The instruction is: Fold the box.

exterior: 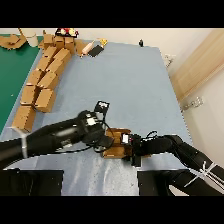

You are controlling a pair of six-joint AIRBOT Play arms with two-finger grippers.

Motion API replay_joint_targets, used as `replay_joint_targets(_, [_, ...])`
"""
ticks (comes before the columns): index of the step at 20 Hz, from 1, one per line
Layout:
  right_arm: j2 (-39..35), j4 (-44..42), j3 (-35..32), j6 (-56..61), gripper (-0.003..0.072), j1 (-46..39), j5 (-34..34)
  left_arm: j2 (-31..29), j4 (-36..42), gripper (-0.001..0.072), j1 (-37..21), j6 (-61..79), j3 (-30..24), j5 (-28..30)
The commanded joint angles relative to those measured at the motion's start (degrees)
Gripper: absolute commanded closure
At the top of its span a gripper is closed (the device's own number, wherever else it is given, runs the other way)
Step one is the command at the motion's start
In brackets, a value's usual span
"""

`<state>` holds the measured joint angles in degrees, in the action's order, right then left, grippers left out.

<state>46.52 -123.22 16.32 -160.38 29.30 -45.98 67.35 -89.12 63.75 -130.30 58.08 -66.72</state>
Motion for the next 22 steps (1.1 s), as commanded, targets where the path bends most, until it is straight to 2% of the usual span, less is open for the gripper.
replay_joint_targets(1, [-0.04, 0.0, 0.04, 0.02, 0.0271, -0.02, 0.02, -7.39, 15.52, 0.0699, -7.13, 31.91, -6.69, 2.8])
replay_joint_targets(3, [-0.04, 0.0, 0.04, 0.02, 0.0271, -0.02, 0.02, -8.85, 33.68, 0.0699, -17.11, 57.57, -10.69, 2.75])
replay_joint_targets(4, [-0.04, 0.0, 0.02, 0.02, 0.0271, -0.02, 0.02, -8.37, 38.97, 0.0698, -21.94, 66.16, -12.13, 2.45])
replay_joint_targets(6, [-0.04, 0.02, 0.04, 0.02, 0.0271, -0.02, 0.04, -6.49, 41.24, 0.0697, -28.94, 77.24, -13.86, 6.21])
replay_joint_targets(8, [-0.04, 0.02, 0.04, 0.0, 0.027, -0.02, 0.57, -4.57, 40.39, 0.0698, -32.0, 81.44, -13.99, 12.31])
replay_joint_targets(10, [-0.04, 0.04, 0.04, 0.0, 0.0271, -0.02, 0.74, -4.07, 36.63, 0.0699, -30.62, 91.56, -14.03, 16.5])
replay_joint_targets(12, [-0.04, 0.28, 0.04, 0.0, 0.0271, -0.02, 0.72, -4.26, 33.09, 0.0699, -27.89, 96.67, -14.84, 17.09])
replay_joint_targets(14, [-0.04, 0.44, 0.04, 0.0, 0.0271, -0.02, 0.72, -5.07, 34.01, 0.0699, -25.09, 100.76, -18.23, 18.49])
replay_joint_targets(17, [-0.04, 0.5, 0.04, 0.0, 0.0271, -0.02, 0.68, -7.28, 33.77, 0.0698, -18.8, 105.98, -25.62, 27.47])
replay_joint_targets(19, [-0.04, 0.52, 0.02, 0.0, 0.0271, -0.02, 0.7, -7.58, 33.92, 0.0694, -14.93, 111.62, -26.4, 29.66])
replay_joint_targets(20, [-0.04, 0.57, 0.04, 0.0, 0.0271, -0.02, 0.7, -7.43, 34.29, 0.0491, -13.42, 113.09, -26.36, 30.71])
replay_joint_targets(21, [-0.04, 0.83, 0.04, 0.0, 0.0271, -0.02, 0.7, -7.08, 34.38, 0.0002, -12.31, 113.31, -26.38, 32.79])
replay_joint_targets(22, [-0.04, 0.98, 0.04, 0.0, 0.0271, -0.02, 0.7, -6.51, 35.45, 0.0026, -12.17, 113.0, -26.36, 34.12])
